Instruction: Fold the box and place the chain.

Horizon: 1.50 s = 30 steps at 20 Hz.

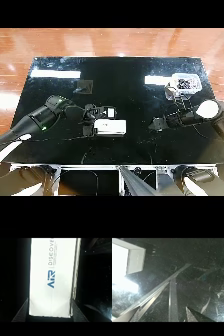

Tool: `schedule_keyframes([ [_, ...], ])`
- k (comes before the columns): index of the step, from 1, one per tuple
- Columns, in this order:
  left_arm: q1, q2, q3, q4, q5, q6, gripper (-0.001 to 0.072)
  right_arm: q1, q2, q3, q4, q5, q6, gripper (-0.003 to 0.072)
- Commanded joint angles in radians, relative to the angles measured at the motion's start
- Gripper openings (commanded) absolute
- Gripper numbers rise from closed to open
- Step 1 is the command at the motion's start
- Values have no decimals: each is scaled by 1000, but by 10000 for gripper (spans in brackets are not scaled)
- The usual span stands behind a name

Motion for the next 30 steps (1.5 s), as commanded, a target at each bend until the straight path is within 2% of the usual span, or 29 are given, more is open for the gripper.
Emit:
schedule_keyframes([
  [1, 0, -1, 0, -1, 0, 0, 635, 0, 1, 0, 0, 0, 0, 720],
  [21, -23, -51, -3, -3, -21, 0, 626, 0, 1, 0, 0, -4, 0, 720],
  [22, -23, -51, -3, -2, -24, 0, 586, 0, 1, 0, 0, -4, 0, 720],
  [24, -23, -50, -3, 0, -23, 0, 267, 0, 1, 0, 0, -4, 0, 720],
  [25, -23, -50, -2, 0, -24, 0, 150, 0, 1, 0, 0, -4, 0, 720],
  [26, -23, -50, 1, 0, -24, 0, 79, 0, 1, 0, 0, -4, 0, 720],
  [27, -23, -49, 5, 2, -23, 0, 26, 0, 1, 0, 0, -4, 0, 720],
  [30, -14, -37, 23, 8, -21, -28, 21, 0, 1, -1, 0, -4, 0, 720],
])
